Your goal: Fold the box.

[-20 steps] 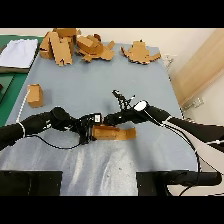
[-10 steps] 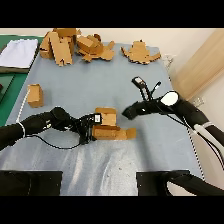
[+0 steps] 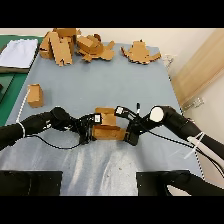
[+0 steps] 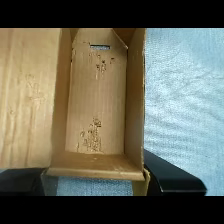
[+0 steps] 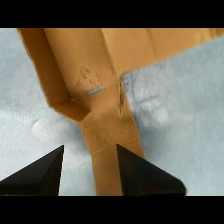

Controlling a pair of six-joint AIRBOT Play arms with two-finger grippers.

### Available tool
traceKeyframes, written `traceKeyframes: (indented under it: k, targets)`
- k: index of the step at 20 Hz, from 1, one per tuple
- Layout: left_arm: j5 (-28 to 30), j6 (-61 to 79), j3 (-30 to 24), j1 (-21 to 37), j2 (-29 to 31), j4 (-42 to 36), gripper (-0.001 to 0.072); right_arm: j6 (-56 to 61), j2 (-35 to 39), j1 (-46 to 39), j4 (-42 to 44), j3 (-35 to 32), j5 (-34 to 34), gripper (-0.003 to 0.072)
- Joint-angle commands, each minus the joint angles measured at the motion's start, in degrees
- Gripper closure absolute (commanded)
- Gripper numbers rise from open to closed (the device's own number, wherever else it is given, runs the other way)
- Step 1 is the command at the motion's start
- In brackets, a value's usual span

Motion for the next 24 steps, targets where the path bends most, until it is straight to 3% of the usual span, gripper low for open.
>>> traceKeyframes:
  k: [1, 6, 8, 9, 10, 13, 24]
  targets:
    - [0.0, 0.0, 0.0, 0.0, 0.0, 0.0, 0.0253, -0.8, -2.6, 3.9, -2.3, -0.6, -9.4, 0.015]
    - [0.0, 0.0, 0.0, 0.0, 0.0, 0.0, 0.0253, -0.8, -4.1, 3.9, -0.8, -0.6, -12.1, 0.0151]
    - [0.0, 0.0, 0.0, 0.0, 0.0, 0.0, 0.0253, -0.9, -4.1, 3.9, 2.0, -0.6, -10.3, 0.0193]
    - [0.0, 0.0, 0.0, 0.0, 0.0, 0.0, 0.0253, -1.0, -4.1, 3.9, 3.8, -0.6, -9.4, 0.0354]
    - [0.0, 0.0, 0.0, 0.0, 0.0, 0.0, 0.0253, -1.0, -4.1, 3.9, 5.7, -0.6, -9.2, 0.0468]
    - [0.0, 0.0, 0.0, 0.0, 0.0, 0.0, 0.0253, -2.5, -4.1, 3.9, 8.1, -0.6, -10.6, 0.0615]
    - [0.0, 0.0, 0.0, 0.0, 0.0, 0.0, 0.0253, -5.1, -6.0, 4.0, 15.0, -0.7, -13.1, 0.0629]
